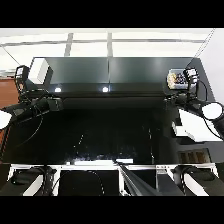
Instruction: Fold the box and place the chain.
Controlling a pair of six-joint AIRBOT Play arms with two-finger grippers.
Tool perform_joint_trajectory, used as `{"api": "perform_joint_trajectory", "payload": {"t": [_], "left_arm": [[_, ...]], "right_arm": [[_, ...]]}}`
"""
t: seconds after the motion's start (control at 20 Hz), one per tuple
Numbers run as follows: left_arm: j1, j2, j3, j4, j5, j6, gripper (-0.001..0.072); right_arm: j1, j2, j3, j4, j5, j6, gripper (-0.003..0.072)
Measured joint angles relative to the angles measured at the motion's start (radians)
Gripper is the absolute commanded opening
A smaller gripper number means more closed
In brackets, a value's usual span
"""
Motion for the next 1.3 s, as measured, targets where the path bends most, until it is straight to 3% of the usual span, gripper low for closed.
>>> {"api": "perform_joint_trajectory", "payload": {"t": [0.85, 1.0, 1.15, 1.2, 1.25, 1.3], "left_arm": [[0.0, 0.0, 0.0, -0.011, 0.004, 0.0, 0.003], [0.0, -0.005, 0.0, -0.046, 0.041, 0.002, 0.003], [0.0, -0.043, 0.0, -0.061, 0.151, 0.004, 0.0032], [0.0, -0.07, 0.0, -0.07, 0.198, 0.005, 0.0101], [0.0, -0.1, 0.0, -0.085, 0.238, 0.006, 0.0359], [0.0, -0.137, 0.0, -0.109, 0.269, 0.006, 0.0719]], "right_arm": [[0.0, 0.0, 0.0, 0.003, -0.006, 0.0, 0.0016], [0.0, 0.0, 0.0, 0.034, -0.034, 0.0, 0.0016], [0.0, -0.002, 0.0, 0.093, -0.052, 0.0, 0.0017], [0.001, -0.005, 0.0, 0.105, -0.061, 0.0, 0.0042], [0.001, -0.011, 0.0, 0.114, -0.066, 0.0, 0.0366], [0.002, -0.021, 0.0, 0.119, -0.072, 0.0, 0.072]]}}
